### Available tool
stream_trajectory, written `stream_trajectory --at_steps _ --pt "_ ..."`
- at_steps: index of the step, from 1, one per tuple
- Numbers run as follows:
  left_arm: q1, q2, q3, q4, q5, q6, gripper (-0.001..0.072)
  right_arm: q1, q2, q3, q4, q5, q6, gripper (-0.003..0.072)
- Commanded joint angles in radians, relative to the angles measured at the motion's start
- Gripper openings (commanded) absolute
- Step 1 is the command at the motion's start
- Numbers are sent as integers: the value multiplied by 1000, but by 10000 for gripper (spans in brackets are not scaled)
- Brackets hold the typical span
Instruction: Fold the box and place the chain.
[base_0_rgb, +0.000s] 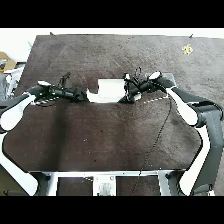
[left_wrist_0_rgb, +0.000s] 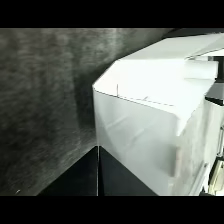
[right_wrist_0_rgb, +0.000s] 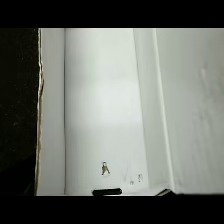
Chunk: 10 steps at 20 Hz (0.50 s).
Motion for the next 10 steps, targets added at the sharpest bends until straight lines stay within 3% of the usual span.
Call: stream_trajectory --at_steps 1,6,7,8,10 --pt "-6 -3 19 -27 -15 1 9 0 -1 0 0 0 0 509" --pt "-6 -2 45 -82 -50 2 12 0 -1 0 0 0 0 509" --pt "-6 -2 56 -81 -60 1 88 0 -1 0 0 0 0 509" --pt "-8 -2 71 -81 -74 1 224 0 -1 0 0 0 0 509" --pt "-21 -2 93 -73 -77 0 241 0 -1 0 0 0 0 509"
